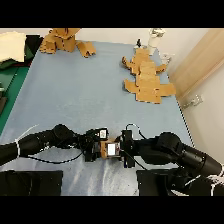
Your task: Fold the box.
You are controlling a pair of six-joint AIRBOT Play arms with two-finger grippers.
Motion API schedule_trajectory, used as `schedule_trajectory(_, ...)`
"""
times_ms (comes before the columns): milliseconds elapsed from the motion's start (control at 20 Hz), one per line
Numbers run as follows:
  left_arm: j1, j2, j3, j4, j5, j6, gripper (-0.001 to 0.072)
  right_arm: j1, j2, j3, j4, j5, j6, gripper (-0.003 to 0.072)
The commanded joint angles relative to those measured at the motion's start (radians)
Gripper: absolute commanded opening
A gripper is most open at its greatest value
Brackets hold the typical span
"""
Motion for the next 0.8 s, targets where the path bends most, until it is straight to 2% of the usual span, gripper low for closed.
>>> schedule_trajectory(0, 0.001, 0.000, 0.000, 0.000, 0.000, 0.000, 0.0607, 0.045, -0.001, -0.003, -0.071, 0.022, 0.070, 0.0456)
schedule_trajectory(200, 0.001, 0.000, 0.000, 0.000, 0.000, 0.000, 0.0606, 0.112, -0.001, -0.003, -0.177, 0.022, 0.175, 0.0456)
schedule_trajectory(450, 0.001, 0.000, 0.000, 0.000, 0.000, 0.000, 0.0607, 0.129, -0.001, -0.003, -0.188, 0.022, 0.201, 0.0435)
schedule_trajectory(550, 0.001, 0.000, 0.000, 0.000, 0.000, 0.000, 0.0607, 0.129, -0.001, -0.003, -0.188, 0.021, 0.201, 0.0289)
schedule_trajectory(700, 0.001, 0.000, 0.000, 0.000, 0.000, 0.000, 0.0607, 0.133, -0.001, -0.003, -0.188, 0.021, 0.201, 0.0279)
schedule_trajectory(750, 0.001, 0.000, 0.000, 0.000, 0.000, 0.000, 0.0606, 0.140, 0.001, -0.003, -0.188, 0.021, 0.201, 0.0237)
